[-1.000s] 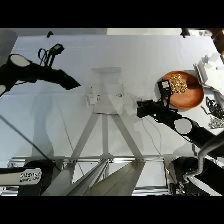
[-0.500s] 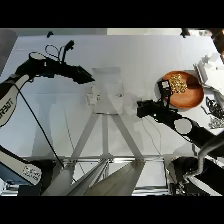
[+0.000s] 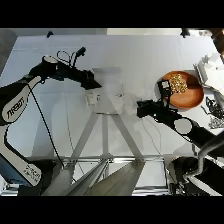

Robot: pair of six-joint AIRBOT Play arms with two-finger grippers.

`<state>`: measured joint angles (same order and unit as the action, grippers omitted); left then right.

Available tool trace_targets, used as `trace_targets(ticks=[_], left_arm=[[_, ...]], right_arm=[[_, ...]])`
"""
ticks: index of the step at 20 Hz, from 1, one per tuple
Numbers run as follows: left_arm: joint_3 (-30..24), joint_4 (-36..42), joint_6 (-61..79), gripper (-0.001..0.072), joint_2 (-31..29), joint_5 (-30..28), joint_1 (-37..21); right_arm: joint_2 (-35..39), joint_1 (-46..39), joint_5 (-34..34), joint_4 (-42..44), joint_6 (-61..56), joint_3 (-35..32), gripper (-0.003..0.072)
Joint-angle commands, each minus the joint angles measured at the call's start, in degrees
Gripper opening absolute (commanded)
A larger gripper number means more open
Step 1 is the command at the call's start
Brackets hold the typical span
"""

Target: Fold the box and place the chain.

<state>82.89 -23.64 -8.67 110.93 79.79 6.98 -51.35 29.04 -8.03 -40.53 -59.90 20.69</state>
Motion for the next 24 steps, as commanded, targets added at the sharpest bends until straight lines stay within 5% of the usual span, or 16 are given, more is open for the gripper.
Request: trace_targets(ticks=[1, 3, 9, 24], left_arm=[[0.0, -1.3, 5.1, 0.0628, 0.2, 0.2, 1.3], [0.0, -1.3, 7.1, 0.0618, 0.2, -0.5, 1.7], [0.0, -1.6, 9.7, 0.0004, 0.2, 3.4, 1.7], [0.0, -1.9, 11.6, 0.0010, 0.2, 4.4, 1.7]], right_arm=[[0.0, 0.0, 0.0, 0.0, 0.0, 0.0, 0.0017], [0.0, 0.0, 0.0, 0.0, 0.0, 0.0, 0.0017], [0.0, 0.0, 0.0, 0.0, 0.0, 0.0, 0.0017], [0.0, 0.0, 0.0, 0.0, 0.0, 0.0, 0.0017]])
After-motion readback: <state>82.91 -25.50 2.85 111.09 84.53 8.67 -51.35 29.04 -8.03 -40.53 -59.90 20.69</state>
